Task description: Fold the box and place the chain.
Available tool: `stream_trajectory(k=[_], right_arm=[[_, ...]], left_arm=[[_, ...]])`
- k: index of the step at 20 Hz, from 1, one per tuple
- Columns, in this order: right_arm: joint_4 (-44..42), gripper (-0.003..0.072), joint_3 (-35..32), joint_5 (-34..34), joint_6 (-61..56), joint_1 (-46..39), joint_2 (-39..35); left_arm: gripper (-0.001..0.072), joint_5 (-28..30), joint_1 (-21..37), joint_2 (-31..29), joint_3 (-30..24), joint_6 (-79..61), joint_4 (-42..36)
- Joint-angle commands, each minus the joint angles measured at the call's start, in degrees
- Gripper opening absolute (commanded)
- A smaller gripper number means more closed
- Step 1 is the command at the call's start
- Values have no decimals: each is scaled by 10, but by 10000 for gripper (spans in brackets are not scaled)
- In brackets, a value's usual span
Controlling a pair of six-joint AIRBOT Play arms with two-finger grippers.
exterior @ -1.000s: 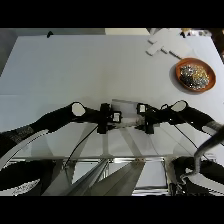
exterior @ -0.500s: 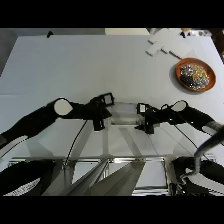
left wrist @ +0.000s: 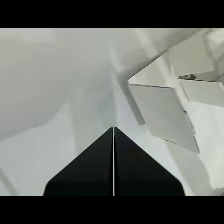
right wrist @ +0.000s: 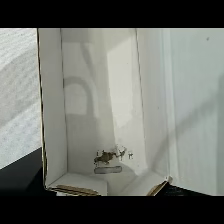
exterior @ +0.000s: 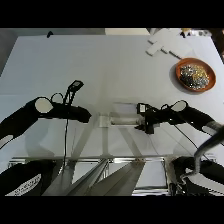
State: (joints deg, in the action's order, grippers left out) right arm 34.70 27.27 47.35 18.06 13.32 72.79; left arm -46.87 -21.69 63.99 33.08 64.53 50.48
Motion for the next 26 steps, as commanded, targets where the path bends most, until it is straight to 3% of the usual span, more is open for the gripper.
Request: stream_trajectory(k=[1,6,12,18,26], right_arm=[[0,223,0,0,0,0,0],[0,223,0,0,0,0,0],[0,223,0,0,0,0,0],[0,223,0,0,0,0,0],[0,223,0,0,0,0,0]], left_arm=[[2,6,4,53,-19,57,-53],[2,40,-27,113,-19,43,-95],[3,54,-56,113,-18,10,-141],[2,55,-61,112,-18,10,-136],[0,15,5,48,-18,92,0]])
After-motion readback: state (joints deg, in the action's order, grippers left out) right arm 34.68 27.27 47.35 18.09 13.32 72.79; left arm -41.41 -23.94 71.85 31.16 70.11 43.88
